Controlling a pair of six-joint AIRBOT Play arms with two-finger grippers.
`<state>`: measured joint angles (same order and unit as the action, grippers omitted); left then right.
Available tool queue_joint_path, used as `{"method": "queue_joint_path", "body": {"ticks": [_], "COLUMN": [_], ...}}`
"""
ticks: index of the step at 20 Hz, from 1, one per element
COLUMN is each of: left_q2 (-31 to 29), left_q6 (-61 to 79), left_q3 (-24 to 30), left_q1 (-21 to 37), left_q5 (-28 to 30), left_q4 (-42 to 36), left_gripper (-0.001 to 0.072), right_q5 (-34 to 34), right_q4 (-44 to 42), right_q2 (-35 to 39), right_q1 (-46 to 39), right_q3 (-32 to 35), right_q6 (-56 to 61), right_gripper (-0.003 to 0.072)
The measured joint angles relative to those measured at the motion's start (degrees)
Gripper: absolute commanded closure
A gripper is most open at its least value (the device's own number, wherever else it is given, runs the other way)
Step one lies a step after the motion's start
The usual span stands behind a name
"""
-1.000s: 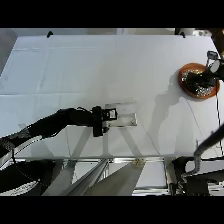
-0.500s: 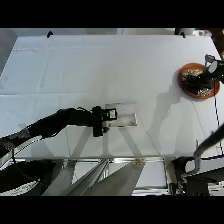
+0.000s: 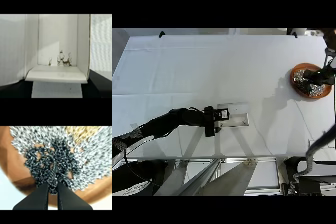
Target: Fold the box and place the chain.
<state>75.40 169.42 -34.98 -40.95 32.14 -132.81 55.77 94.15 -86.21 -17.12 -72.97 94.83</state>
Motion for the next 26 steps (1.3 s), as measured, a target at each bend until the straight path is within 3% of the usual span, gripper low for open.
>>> {"method": "queue_joint_path", "body": {"ticks": [8,19,23,26], "left_q2": [0.0,0.0,0.0,0.0], "left_q6": [0.02,0.0,0.02,0.02], "left_q3": [0.0,0.0,0.0,0.0], "left_q1": [0.0,0.0,0.0,0.02], "left_q5": [0.0,0.0,0.0,0.0], "left_q4": [0.0,0.0,0.02,0.02], "left_gripper": [0.0568,0.0568,0.0568,0.0568], "right_q5": [7.23,25.59,27.63,26.36], "right_q4": [-2.71,-23.04,-33.03,-37.11], "right_q2": [13.86,35.36,41.66,45.11], "right_q1": [0.0,0.0,0.09,2.27], "right_q3": [0.0,0.72,5.57,12.81], "right_q6": [-6.47,-16.81,-19.96,-21.53], "right_gripper": [0.0676,0.0676,0.0676,0.0676]}}
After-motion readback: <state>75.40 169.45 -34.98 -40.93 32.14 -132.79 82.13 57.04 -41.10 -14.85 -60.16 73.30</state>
